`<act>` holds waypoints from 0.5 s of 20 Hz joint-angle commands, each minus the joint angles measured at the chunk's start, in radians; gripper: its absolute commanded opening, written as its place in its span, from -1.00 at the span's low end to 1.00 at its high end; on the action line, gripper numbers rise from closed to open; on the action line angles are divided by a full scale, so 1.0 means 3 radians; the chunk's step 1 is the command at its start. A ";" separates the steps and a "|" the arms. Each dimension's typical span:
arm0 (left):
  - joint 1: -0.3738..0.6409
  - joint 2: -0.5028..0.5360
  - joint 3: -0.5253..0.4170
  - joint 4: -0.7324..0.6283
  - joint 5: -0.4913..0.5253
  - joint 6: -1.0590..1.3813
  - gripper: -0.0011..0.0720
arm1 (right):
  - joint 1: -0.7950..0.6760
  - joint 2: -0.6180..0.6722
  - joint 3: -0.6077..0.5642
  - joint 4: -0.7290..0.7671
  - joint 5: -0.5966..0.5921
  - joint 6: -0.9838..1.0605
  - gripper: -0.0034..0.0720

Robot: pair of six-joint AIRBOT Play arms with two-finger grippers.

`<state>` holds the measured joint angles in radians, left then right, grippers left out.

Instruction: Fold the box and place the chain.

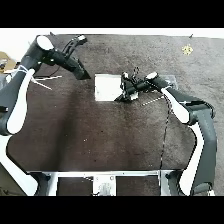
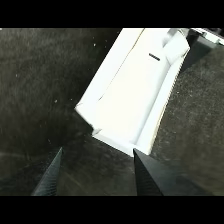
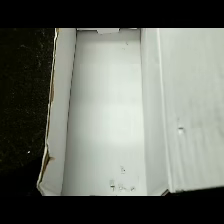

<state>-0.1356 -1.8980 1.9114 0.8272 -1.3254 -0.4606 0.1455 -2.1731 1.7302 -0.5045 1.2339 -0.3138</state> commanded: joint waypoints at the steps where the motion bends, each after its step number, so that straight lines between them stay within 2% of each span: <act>1: 0.0290 -0.0211 -0.0160 -0.0760 -0.0178 0.1017 0.41 | 0.0003 -0.0001 0.0001 0.0000 0.0000 0.0001 0.12; 5: 0.0312 -0.0492 -0.0195 -0.0759 -0.0235 0.1531 0.42 | 0.0003 -0.0003 0.0001 0.0000 0.0000 0.0001 0.12; 6: 0.0309 -0.0559 -0.0195 -0.0755 -0.0238 0.1661 0.61 | 0.0003 -0.0001 0.0001 0.0000 0.0000 0.0000 0.12; 7: 0.0310 -0.0609 -0.0195 -0.0745 -0.0228 0.1740 0.98 | 0.0003 -0.0001 0.0001 0.0000 0.0000 0.0001 0.12; 10: 0.0309 -0.0767 -0.0195 -0.0743 -0.0210 0.1808 1.00 | 0.0003 -0.0001 0.0001 0.0000 0.0000 0.0001 0.12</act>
<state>-0.0452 -2.0823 1.8557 0.6182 -1.3853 0.0025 0.1455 -2.1731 1.7302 -0.5045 1.2339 -0.3138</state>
